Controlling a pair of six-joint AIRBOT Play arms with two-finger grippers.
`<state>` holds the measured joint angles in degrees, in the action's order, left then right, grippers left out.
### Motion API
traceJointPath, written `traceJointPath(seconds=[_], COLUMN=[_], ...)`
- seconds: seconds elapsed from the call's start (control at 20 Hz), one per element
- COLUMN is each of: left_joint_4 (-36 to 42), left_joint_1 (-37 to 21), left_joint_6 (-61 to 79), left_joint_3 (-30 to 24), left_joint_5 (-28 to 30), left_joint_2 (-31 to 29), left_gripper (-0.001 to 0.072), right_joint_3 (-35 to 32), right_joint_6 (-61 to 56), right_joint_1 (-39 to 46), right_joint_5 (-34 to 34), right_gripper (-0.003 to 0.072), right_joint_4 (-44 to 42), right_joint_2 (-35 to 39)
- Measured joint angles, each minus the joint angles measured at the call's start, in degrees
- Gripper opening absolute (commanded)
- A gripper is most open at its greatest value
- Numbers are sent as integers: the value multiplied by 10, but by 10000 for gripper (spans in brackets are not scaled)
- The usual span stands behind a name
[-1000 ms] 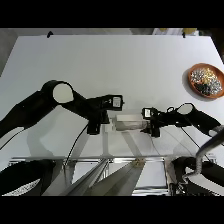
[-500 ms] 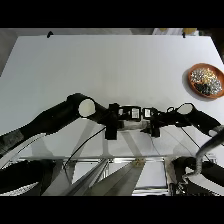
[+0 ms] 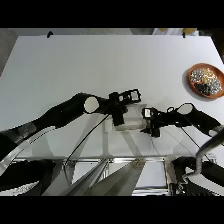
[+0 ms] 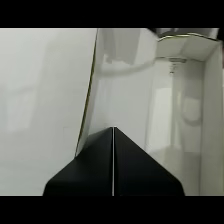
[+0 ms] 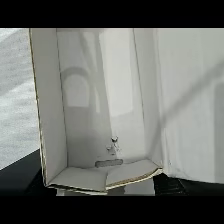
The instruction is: Fold the box and place the chain.
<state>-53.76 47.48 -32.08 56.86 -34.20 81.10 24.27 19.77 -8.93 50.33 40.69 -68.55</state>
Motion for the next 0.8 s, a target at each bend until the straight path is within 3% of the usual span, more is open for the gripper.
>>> traceJointPath(seconds=[0.25,0.5,0.8], left_joint_4=[4,1,-49], left_joint_1=[-6,-12,-39], left_joint_6=[-21,-26,-59], left_joint_3=[0,0,0], left_joint_5=[17,9,-108], left_joint_2=[35,27,-34], left_gripper=[11,6,6], right_joint_3=[0,0,0], right_joint_6=[0,0,0], right_joint_1=[0,0,0], right_joint_5=[1,0,0], right_gripper=[417,417,417], right_joint_4=[0,0,1], right_joint_2=[0,0,0])
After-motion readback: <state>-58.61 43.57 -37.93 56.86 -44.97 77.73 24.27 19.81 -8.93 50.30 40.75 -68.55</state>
